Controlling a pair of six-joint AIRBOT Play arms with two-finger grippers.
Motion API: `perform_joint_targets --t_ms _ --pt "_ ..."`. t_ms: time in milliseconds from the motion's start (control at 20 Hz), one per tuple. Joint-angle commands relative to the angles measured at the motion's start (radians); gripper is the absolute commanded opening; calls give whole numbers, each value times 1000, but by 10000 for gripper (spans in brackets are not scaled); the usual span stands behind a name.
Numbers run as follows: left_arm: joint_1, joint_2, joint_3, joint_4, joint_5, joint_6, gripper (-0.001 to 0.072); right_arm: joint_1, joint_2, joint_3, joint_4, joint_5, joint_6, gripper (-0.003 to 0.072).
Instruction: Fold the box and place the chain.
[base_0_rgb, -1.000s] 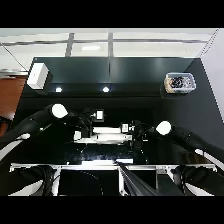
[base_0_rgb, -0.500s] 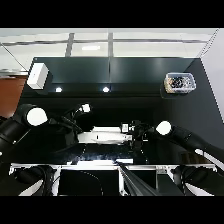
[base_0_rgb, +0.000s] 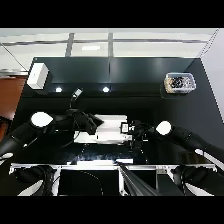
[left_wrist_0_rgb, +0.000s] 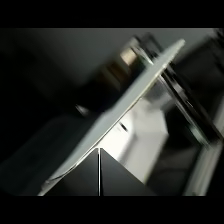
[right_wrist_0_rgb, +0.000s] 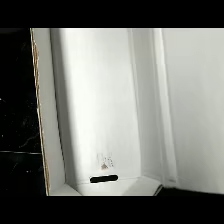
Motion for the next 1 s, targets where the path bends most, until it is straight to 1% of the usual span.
perform_joint_targets --t_ms 0,100,150,200,250,300,350,400,450,500,650,700,800,850,900,950 --pt "-4 -98 -13 -69 121 116 25 0 0 1 0 0 0 247" --pt "-4 -167 -13 -51 40 143 25 0 0 1 0 0 0 247" --pt "-4 -200 -13 -48 12 143 25 0 0 1 0 0 0 247" --pt "-4 -222 -13 -47 4 144 25 0 0 1 0 0 0 246" --pt "-3 -234 -10 -42 14 167 25 0 0 1 0 0 0 247" --pt "1 -229 -6 -33 58 184 24 0 0 1 0 0 0 247" --pt "6 -214 -2 -53 111 180 24 0 0 1 0 0 0 247" --pt "16 -195 8 -57 116 184 25 0 0 1 0 0 0 247" --pt "34 -171 25 -16 82 186 25 0 0 1 0 0 0 246" --pt "58 -135 41 60 26 184 25 0 0 1 0 0 0 247" --pt "166 24 53 244 -131 143 25 0 0 1 0 0 0 247" --pt "211 79 53 290 -196 117 26 0 0 1 0 0 0 247" --pt "296 179 48 379 -365 118 27 0 0 1 0 0 0 246" --pt "315 209 37 431 -414 124 33 0 0 1 0 0 0 246" --pt "315 226 17 478 -435 167 212 0 0 1 0 0 0 246" --pt "305 232 -12 516 -437 243 610 0 0 1 0 0 0 246"
